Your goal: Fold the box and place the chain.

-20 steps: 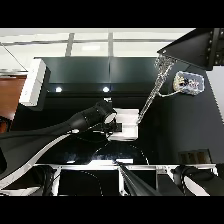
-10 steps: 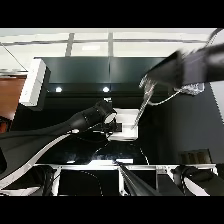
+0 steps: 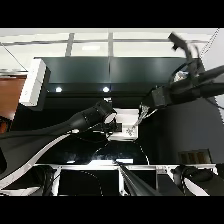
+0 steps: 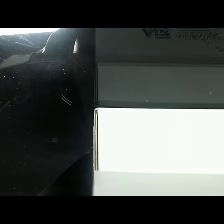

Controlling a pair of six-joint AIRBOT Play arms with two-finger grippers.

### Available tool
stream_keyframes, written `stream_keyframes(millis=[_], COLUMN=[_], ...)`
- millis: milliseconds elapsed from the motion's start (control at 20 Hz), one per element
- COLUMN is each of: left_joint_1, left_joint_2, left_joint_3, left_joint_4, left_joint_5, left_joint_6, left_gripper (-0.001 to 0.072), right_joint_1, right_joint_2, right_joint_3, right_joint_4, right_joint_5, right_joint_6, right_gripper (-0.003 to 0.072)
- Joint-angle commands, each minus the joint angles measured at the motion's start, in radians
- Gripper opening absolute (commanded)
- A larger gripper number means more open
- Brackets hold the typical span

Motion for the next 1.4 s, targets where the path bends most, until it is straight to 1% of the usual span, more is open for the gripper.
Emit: stream_keyframes(millis=[0,150,350,500,550,650,750,850,900,1000,1050,1100,1150,1200,1250,1300,1350], left_joint_1=[0.001,0.001,0.001,0.001,0.001,0.001,0.001,0.001,0.001,0.001,0.001,0.001,0.001,0.001,0.001,0.001,0.001], left_joint_2=[0.0,0.0,0.0,0.0,0.0,0.0,0.0,0.0,0.0,0.0,0.0,0.0,0.0,0.0,0.0,0.0,0.0], left_joint_3=[0.0,0.0,0.0,0.0,0.0,0.0,0.0,0.0,0.0,0.0,0.0,0.0,0.0,0.0,0.0,0.0,0.0], left_joint_4=[0.001,0.001,0.0,0.0,0.001,0.001,0.001,0.001,0.001,0.0,0.0,0.001,0.001,0.001,0.001,0.001,0.001], left_joint_5=[0.0,0.0,0.0,0.0,0.0,0.0,0.0,0.0,0.0,0.0,0.0,0.0,0.0,0.001,0.002,0.002,0.003], left_joint_6=[0.0,0.0,0.0,0.0,0.0,0.0,0.0,0.0,0.0,0.0,0.0,0.0,0.0,0.0,0.0,0.0,0.0], left_gripper=[0.0031,0.0031,0.0031,0.0031,0.0031,0.003,0.0031,0.0031,0.0031,0.0031,0.0031,0.0031,0.0031,0.0031,0.0031,0.0031,0.0031], right_joint_1=[0.047,0.089,0.089,0.089,0.089,0.087,0.041,-0.061,-0.121,-0.225,-0.265,-0.297,-0.329,-0.361,-0.39,-0.415,-0.433], right_joint_2=[0.0,0.0,0.0,0.0,0.0,0.0,0.01,0.048,0.069,0.086,0.086,0.086,0.085,0.081,0.065,0.026,-0.024], right_joint_3=[-0.122,-0.2,-0.278,-0.303,-0.303,-0.303,-0.303,-0.303,-0.303,-0.309,-0.332,-0.37,-0.423,-0.478,-0.513,-0.52,-0.509], right_joint_4=[0.05,0.041,-0.026,-0.026,-0.026,-0.028,-0.036,-0.112,-0.198,-0.454,-0.612,-0.752,-0.867,-0.937,-0.947,-0.921,-0.882], right_joint_5=[-0.109,-0.221,-0.233,-0.24,-0.241,-0.236,-0.193,-0.147,-0.144,-0.175,-0.24,-0.324,-0.433,-0.547,-0.635,-0.685,-0.715], right_joint_6=[0.006,0.013,0.048,0.05,0.058,0.067,0.066,0.066,0.067,0.076,0.122,0.213,0.323,0.416,0.45,0.453,0.451], right_gripper=[0.0004,0.0004,0.0005,0.0007,0.0028,0.0412,0.0415,0.0414,0.0414,0.0414,0.0414,0.0414,0.0414,0.0416,0.0505,0.071,0.0715])
